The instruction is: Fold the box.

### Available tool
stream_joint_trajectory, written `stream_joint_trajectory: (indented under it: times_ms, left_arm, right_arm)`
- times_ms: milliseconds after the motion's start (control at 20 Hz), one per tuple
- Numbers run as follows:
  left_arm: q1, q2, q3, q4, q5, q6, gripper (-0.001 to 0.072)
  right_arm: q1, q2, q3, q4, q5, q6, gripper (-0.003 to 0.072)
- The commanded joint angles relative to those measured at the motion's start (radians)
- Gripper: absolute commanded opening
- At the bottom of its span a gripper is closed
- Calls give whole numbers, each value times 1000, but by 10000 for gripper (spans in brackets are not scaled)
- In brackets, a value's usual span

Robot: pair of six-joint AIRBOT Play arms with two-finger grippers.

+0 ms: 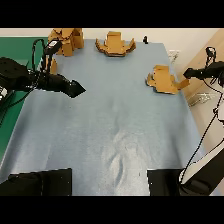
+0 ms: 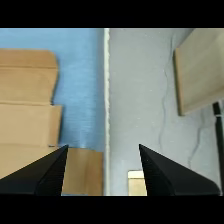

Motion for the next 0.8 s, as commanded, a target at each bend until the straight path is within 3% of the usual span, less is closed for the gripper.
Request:
stream_joint_trajectory:
  times_ms: [0, 150, 200, 300, 400, 450, 600, 750]
  left_arm:
    - [0, -2, 0, 0, 3, -2, 695]
    - [0, -2, 0, 0, 3, -20, 695]
    - [0, -2, 0, 0, 3, -20, 695]
    - [0, -2, 0, 0, 2, -20, 695]
    - [0, -1, 0, 0, -6, -20, 695]
    - [0, -2, 0, 0, -12, -21, 695]
    - [0, -1, 0, -2, -15, -21, 695]
    - [1, -1, 3, -17, -9, -25, 695]
  right_arm:
    - [11, -34, 6, -153, -18, 91, 694]
    - [11, -38, 6, -167, -108, 91, 667]
    - [11, -38, 6, -167, -135, 91, 569]
    - [11, -38, 6, -166, -147, 91, 484]
    - [12, -37, 6, -163, -169, 98, 143]
    - [12, -36, 6, -146, -187, 98, 6]
    - [26, -18, 39, -86, -309, 98, 4]
    - [65, 82, 49, 68, -353, 140, 4]
